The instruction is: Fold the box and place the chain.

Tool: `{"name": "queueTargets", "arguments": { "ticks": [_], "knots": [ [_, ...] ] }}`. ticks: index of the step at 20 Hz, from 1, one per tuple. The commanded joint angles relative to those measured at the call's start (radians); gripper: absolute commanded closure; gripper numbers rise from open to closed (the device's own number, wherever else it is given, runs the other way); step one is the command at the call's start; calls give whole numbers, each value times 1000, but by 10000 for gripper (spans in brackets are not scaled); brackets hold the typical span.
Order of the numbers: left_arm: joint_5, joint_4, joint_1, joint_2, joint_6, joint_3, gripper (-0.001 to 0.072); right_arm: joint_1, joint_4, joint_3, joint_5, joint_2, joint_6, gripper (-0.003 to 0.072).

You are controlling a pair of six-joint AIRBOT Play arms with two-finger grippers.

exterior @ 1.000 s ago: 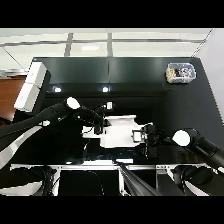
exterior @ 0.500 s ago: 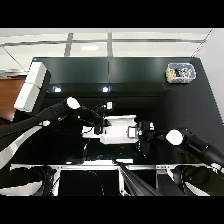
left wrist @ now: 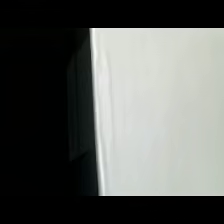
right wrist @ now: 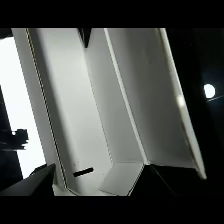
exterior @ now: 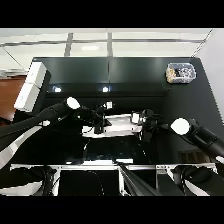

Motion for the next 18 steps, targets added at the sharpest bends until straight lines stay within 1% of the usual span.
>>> {"name": "queueTargets", "arguments": {
  "ticks": [1, 3, 5, 8, 10, 14, 18],
  "knots": [
    [-4, 0, 0, -1, 2, 1, 683, -53, 26, 10, 48, -1, -36, 24],
    [-4, 0, 0, -1, 3, 1, 683, -81, 96, 10, 56, -6, -77, 24],
    [-3, 0, 0, -1, 3, 1, 683, -106, 210, 10, 84, -33, -167, 24],
    [-3, 0, 0, -1, 2, 1, 683, -120, 326, 9, 163, -109, -313, 24],
    [-3, 0, 0, -1, 2, 1, 683, -119, 375, 8, 165, -155, -420, 24],
    [-2, 0, 0, -1, 2, 1, 683, -138, 372, 8, 157, -241, -518, 24],
    [-2, 0, 0, -1, 2, 1, 683, -169, 335, 8, 164, -280, -531, 24]
  ]
}}
